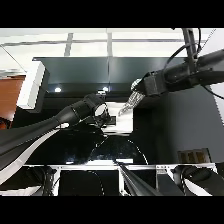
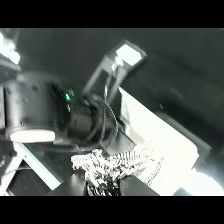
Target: Fold the box and place the chain.
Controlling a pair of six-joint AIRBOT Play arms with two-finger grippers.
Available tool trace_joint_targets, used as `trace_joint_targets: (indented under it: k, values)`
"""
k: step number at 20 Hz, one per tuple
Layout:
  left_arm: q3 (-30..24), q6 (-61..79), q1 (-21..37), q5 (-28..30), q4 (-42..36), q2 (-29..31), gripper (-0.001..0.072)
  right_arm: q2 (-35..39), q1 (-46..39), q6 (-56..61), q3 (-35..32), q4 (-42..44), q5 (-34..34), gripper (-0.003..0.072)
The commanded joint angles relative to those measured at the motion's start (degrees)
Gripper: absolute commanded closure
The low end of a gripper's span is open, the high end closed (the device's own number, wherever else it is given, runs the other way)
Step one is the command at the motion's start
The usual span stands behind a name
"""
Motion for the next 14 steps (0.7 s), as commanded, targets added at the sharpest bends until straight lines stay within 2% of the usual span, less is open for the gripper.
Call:
trace_joint_targets:
  k: [1,6,10,14]
  values:
    - [0.0,0.1,0.0,0.0,0.1,0.0,0.0682,-0.4,1.0,0.5,-4.6,1.0,-5.0,0.0672]
    - [0.0,0.1,0.0,0.0,0.1,0.0,0.0682,-0.4,1.0,1.1,-13.9,0.7,-5.5,0.0672]
    - [0.0,0.1,0.0,0.0,0.1,0.0,0.0682,-0.4,2.4,1.9,-15.1,1.0,-6.8,0.0672]
    - [0.0,0.1,0.0,0.0,0.1,0.0,0.0682,-0.4,6.5,3.3,-15.0,1.0,-11.3,0.0672]
